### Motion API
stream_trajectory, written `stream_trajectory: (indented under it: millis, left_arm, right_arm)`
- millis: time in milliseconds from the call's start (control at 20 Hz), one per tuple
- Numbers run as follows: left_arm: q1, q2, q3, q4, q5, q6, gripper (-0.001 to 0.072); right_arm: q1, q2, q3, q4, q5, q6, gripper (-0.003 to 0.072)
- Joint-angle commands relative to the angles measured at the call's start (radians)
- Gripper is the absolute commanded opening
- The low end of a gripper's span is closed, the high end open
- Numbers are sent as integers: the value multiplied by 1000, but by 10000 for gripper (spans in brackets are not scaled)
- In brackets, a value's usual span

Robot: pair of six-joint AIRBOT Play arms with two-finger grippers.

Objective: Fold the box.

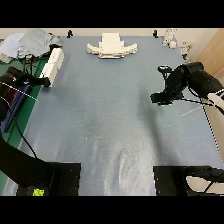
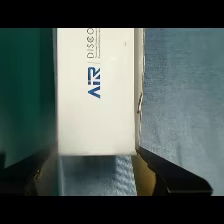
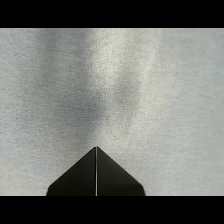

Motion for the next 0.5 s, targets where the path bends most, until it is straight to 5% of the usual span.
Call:
stream_trajectory:
  millis: [0, 350, 400, 450]
  left_arm:
    - [31, 71, 1, 55, -160, -8, 698]
    - [43, 305, 1, 85, -399, -88, 696]
    - [36, 342, 1, 75, -431, -123, 649]
    - [29, 375, 1, 59, -467, -156, 444]
  right_arm:
    - [0, 0, 0, 0, 0, 0, 4]
    - [0, 0, 0, 0, 0, 0, 4]
    - [0, 0, 0, 0, 1, 0, 4]
    - [0, 0, 0, 0, 0, 0, 4]
